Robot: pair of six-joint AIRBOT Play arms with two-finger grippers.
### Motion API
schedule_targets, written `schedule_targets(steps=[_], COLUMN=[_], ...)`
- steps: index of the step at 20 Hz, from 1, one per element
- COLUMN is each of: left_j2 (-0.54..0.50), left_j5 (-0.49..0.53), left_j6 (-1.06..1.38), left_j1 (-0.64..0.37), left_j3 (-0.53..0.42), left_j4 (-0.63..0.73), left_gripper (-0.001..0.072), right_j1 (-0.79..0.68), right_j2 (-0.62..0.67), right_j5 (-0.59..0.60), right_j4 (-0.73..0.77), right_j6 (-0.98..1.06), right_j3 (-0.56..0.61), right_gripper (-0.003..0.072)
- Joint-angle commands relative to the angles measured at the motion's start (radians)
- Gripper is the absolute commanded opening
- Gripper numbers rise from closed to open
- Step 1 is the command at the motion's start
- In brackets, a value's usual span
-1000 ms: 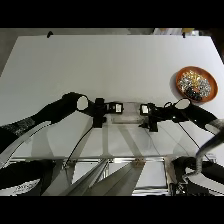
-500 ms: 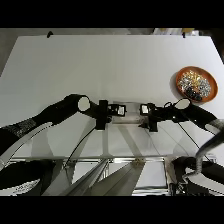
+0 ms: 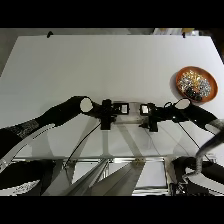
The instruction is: Fold the box and place the chain.
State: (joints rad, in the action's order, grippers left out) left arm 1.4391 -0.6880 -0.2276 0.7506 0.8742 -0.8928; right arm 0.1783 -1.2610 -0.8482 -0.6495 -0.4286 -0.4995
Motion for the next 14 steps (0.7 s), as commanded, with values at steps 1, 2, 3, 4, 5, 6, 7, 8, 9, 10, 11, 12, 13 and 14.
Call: schedule_targets(steps=[1,2,3,4,5,6,7,8,9,10,11,12,13,14], left_j2=[0.022,0.025,0.025,0.022,0.017,0.009,-0.005,-0.024,-0.052,-0.087,-0.124,-0.168,-0.211,-0.254], left_j5=[0.008,0.002,-0.002,-0.011,-0.024,-0.042,-0.062,-0.086,-0.117,-0.155,-0.191,-0.225,-0.251,-0.271], left_j6=[0.000,-0.001,-0.006,-0.013,-0.028,-0.045,-0.079,-0.128,-0.185,-0.253,-0.329,-0.436,-0.549,-0.676], left_j1=[0.025,0.029,0.029,0.029,0.024,0.016,0.006,-0.006,-0.023,-0.040,-0.059,-0.079,-0.099,-0.121], left_j3=[-0.001,-0.001,-0.001,-0.001,-0.001,-0.001,-0.001,-0.001,-0.001,-0.001,-0.001,-0.001,0.000,-0.001], left_j4=[0.050,0.051,0.051,0.051,0.047,0.044,0.034,0.011,-0.022,-0.056,-0.090,-0.130,-0.174,-0.220], left_gripper=[0.0194,0.0316,0.0365,0.0365,0.0365,0.0357,0.0299,0.0196,0.0092,0.0006,0.0005,0.0004,0.0004,0.0004], right_j1=[0.000,0.000,0.000,0.000,0.000,0.000,0.000,0.000,0.000,0.000,0.000,0.000,0.000,0.000], right_j2=[0.000,0.000,0.000,0.000,0.000,0.000,0.000,0.000,0.000,0.000,0.000,0.000,0.000,0.000], right_j5=[-0.001,-0.001,0.000,-0.001,0.000,-0.001,-0.001,0.000,-0.001,-0.001,-0.001,-0.001,-0.001,-0.001], right_j4=[0.002,0.003,0.003,0.003,0.003,0.002,0.003,0.002,0.003,0.003,0.003,0.003,0.002,0.003], right_j6=[0.001,0.001,0.001,0.001,0.001,0.001,0.001,0.001,0.001,0.001,0.001,0.001,0.001,0.001], right_j3=[-0.001,-0.001,-0.001,-0.001,-0.001,-0.001,-0.001,-0.001,-0.001,-0.001,-0.001,-0.001,-0.001,-0.001], right_gripper=[0.0558,0.0558,0.0558,0.0558,0.0558,0.0558,0.0558,0.0558,0.0558,0.0558,0.0558,0.0558,0.0558,0.0558])
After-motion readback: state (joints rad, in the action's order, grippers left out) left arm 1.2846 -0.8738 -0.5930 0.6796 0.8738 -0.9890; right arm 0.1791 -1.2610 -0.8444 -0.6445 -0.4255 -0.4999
